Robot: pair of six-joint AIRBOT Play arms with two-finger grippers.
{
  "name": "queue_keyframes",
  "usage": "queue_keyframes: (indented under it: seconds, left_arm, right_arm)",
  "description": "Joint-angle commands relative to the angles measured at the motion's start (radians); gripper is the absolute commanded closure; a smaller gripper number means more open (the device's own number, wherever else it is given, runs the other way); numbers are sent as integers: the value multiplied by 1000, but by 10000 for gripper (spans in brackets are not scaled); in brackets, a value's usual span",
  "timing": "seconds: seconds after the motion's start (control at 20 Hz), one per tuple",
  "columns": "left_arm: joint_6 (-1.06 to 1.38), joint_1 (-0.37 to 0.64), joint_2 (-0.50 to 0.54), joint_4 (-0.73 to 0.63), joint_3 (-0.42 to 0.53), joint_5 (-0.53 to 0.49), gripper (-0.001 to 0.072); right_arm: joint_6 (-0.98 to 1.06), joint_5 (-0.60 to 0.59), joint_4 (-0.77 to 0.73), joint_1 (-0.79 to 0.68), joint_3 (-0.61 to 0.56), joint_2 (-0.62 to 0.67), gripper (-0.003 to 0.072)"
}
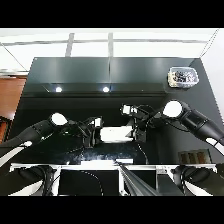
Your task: Fold the box and place the chain.
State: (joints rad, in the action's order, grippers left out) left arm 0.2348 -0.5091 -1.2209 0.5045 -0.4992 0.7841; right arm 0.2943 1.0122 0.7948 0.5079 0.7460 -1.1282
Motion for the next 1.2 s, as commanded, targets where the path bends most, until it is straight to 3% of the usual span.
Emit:
queue_keyframes:
  seconds: [0.0, 0.7, 0.8, 0.85, 1.15]
  left_arm:
    - [1, 0, 0, 1, -1, 2, 246]
    - [1, 0, 0, 3, -1, 3, 245]
    - [1, 0, 0, 3, -1, 3, 245]
    - [1, 0, 0, 3, -1, 3, 245]
    - [1, 0, 0, 3, -1, 2, 246]
  right_arm:
    - [6, -8, -20, 1, 1, -1, 203]
    - [43, -45, -20, 1, 0, -1, 204]
    - [44, -44, -20, 1, 0, -1, 429]
    - [45, -45, -20, 1, 0, -1, 483]
    - [45, -40, -11, 23, 0, -1, 483]
